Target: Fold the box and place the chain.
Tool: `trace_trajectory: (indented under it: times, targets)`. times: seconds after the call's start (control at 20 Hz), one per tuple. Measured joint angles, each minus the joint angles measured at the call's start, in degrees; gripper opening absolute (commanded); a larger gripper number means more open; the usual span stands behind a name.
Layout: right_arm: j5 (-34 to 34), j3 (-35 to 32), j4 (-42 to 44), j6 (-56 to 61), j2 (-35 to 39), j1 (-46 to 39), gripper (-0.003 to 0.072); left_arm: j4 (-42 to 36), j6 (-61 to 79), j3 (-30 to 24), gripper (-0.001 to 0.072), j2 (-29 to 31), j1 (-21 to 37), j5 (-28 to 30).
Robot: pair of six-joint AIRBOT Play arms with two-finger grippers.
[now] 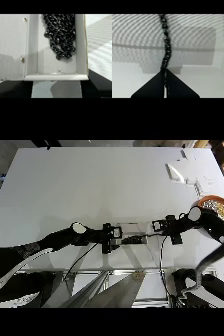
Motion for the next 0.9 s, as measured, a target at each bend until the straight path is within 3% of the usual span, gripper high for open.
trace_trajectory:
  times: [0.45, 0.9]
  targets:
    - [2.54, 0.02, 2.84, 0.59, 5.18, 0.61, 0.0015, 0.0, 0.0, 0.0, 0.0314, 0.0, 0.0, 0.02]
    - [1.84, 0.02, 18.18, 0.72, 16.04, 10.34, 0.0015, 0.0, 0.0, 0.0, 0.0314, 0.0, 0.0, 0.0]
